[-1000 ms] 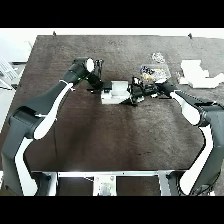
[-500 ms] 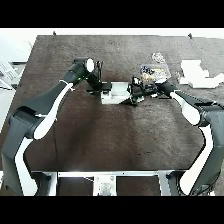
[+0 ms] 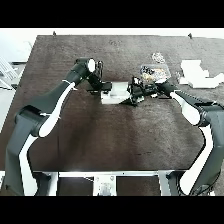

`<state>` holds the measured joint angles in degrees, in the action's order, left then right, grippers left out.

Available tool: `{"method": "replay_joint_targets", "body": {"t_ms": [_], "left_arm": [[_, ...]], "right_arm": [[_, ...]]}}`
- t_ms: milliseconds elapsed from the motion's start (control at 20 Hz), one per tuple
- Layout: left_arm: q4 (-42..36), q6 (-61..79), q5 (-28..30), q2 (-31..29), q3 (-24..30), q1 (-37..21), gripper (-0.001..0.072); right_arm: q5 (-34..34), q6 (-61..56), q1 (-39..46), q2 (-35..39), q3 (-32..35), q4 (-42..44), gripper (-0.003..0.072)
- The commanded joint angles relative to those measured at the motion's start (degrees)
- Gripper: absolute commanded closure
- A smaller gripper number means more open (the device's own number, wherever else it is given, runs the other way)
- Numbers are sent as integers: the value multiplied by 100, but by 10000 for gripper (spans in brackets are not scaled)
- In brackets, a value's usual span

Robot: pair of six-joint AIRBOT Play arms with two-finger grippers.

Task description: Fold the box and place the chain.

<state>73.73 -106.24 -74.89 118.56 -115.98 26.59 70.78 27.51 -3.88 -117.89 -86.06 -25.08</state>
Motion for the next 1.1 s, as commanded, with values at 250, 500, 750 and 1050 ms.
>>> {"method": "replay_joint_targets", "body": {"t_ms": [250, 500, 750, 1050], "left_arm": [[114, -177, -391, 199, -262, 2, 214], [114, -173, -164, 289, -262, 2, 222], [160, -122, -186, 422, -442, 39, 222], [437, -131, -289, 417, -442, 37, 223]], "right_arm": [[2, -2, -4, -2, -2, 2, 106], [2, -2, -4, -2, -2, 2, 105], [2, 0, -4, -2, -2, 2, 105], [2, -2, -4, -2, -2, 2, 106]]}}
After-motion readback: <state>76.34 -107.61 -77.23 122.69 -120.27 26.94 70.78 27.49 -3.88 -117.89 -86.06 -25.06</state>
